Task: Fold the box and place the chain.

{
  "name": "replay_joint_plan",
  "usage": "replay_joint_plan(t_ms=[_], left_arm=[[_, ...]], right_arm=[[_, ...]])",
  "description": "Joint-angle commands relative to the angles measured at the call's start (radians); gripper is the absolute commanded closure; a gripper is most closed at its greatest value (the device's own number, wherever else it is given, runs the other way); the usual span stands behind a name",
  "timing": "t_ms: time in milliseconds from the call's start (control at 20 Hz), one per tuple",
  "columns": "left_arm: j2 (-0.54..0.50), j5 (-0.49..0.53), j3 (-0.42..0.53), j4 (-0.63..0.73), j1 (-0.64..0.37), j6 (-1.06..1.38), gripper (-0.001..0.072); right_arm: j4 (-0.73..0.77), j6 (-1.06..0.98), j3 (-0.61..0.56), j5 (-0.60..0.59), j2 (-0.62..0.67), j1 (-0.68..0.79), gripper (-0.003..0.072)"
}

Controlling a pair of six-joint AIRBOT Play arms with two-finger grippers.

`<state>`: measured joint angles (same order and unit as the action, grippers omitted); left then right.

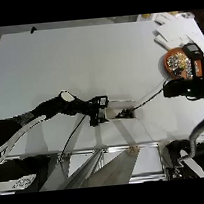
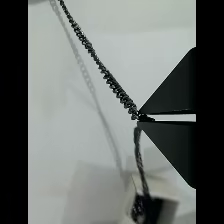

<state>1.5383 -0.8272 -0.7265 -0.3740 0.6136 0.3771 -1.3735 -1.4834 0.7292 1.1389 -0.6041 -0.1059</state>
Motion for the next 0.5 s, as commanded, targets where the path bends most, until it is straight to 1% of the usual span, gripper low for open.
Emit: replay_joint_plan(t_ms=[0,100,300,350,450], left_arm=[[0.000,0.000,0.000,0.000,-0.001,0.000,0.0317],[0.000,0.000,0.000,0.000,-0.001,0.000,0.0317],[0.000,0.000,0.000,0.000,-0.001,0.000,0.0317],[0.000,0.000,0.000,0.000,-0.001,0.001,0.0317],[0.000,0.000,0.000,0.000,-0.001,0.000,0.0317]], right_arm=[[0.190,0.047,0.000,0.066,0.102,-0.001,0.0673],[0.307,0.054,-0.001,0.062,0.101,-0.016,0.0673],[0.483,0.116,-0.005,0.053,0.100,-0.140,0.0673],[0.516,0.130,-0.005,0.044,0.101,-0.166,0.0673],[0.536,0.130,-0.006,0.016,0.101,-0.196,0.0673]])
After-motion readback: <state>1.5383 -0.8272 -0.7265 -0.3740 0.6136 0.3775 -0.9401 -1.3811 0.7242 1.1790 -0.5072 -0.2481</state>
